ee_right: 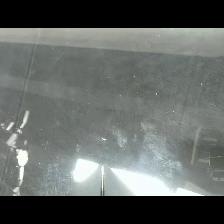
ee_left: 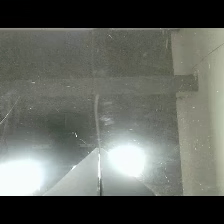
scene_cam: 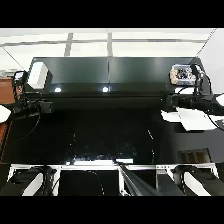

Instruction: Fold the box and place the chain.

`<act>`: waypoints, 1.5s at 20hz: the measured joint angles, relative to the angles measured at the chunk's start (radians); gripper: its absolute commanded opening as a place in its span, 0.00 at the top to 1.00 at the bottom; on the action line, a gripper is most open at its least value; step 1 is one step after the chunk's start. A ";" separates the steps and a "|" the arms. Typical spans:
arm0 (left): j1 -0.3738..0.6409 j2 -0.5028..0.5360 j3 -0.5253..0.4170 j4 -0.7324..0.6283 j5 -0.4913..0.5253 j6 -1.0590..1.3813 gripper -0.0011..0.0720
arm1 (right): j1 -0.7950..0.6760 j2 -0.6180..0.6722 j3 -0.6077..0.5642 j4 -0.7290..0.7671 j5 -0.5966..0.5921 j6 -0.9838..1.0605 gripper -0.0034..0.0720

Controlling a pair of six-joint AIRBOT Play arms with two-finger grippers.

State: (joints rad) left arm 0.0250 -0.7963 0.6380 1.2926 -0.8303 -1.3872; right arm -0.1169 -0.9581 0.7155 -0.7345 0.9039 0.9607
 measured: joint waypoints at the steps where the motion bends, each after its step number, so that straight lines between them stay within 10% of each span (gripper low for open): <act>1: 0.000 0.000 0.000 0.000 0.000 0.000 0.95 | 0.000 0.000 0.000 0.000 0.000 0.000 0.94; 16: 0.000 0.000 0.000 0.000 0.000 0.000 0.95 | 0.000 0.000 0.000 0.012 -0.085 0.001 0.94; 21: 0.000 0.000 0.000 -0.020 0.149 0.000 0.95 | 0.000 -0.001 0.000 -0.010 -0.120 0.002 0.94; 22: 0.000 0.000 -0.001 -0.027 0.190 0.000 0.95 | 0.000 -0.001 0.000 -0.012 -0.118 0.003 0.84; 23: 0.000 0.000 -0.001 -0.034 0.228 -0.001 0.95 | 0.000 -0.001 0.000 -0.015 -0.117 0.006 0.28; 24: 0.000 -0.001 -0.001 -0.042 0.275 -0.001 0.94 | 0.000 -0.001 0.000 -0.021 -0.119 0.006 0.00; 25: 0.000 -0.004 -0.001 -0.046 0.311 -0.001 0.59 | 0.000 -0.001 0.000 -0.030 -0.126 0.005 0.00; 26: 0.000 -0.008 -0.002 -0.052 0.349 -0.004 0.01 | 0.000 -0.001 0.000 -0.045 -0.135 0.004 0.00; 30: -0.003 -0.050 -0.002 -0.070 0.404 -0.008 0.02 | -0.050 -0.005 0.009 -0.227 -0.206 0.131 0.00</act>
State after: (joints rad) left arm 0.0223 -0.8467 0.6365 1.2224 -0.4259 -1.3952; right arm -0.1669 -0.9634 0.7242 -0.9619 0.6983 1.0920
